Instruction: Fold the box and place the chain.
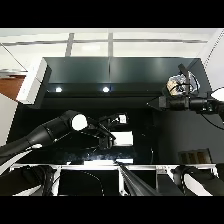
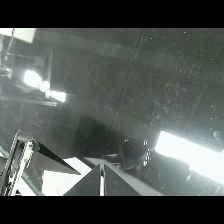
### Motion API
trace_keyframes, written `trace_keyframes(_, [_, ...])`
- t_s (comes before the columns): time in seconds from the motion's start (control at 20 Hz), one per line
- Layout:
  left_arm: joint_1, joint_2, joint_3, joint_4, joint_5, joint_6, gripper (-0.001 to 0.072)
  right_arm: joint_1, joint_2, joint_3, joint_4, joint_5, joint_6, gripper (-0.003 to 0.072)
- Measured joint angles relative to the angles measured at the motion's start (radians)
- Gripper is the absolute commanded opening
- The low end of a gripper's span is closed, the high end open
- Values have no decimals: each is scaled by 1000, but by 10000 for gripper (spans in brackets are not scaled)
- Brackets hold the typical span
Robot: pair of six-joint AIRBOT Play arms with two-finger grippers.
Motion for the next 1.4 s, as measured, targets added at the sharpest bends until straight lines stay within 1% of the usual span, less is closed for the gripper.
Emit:
trace_keyframes(0.5, [-4, 23, 0, 21, -2, 2, 706, 0, 0, 0, 0, 0, 0, 37])
trace_keyframes(0.8, [-27, 24, 0, 45, 9, 2, 707, 0, 0, 0, 0, 0, 0, 37])
trace_keyframes(1.1, [-69, 8, 0, 103, 70, 0, 706, 0, 0, 0, 0, 0, 0, 37])
trace_keyframes(1.4, [-84, -40, -6, 118, 101, -32, 705, 0, 0, 0, 0, 0, 1, 37])
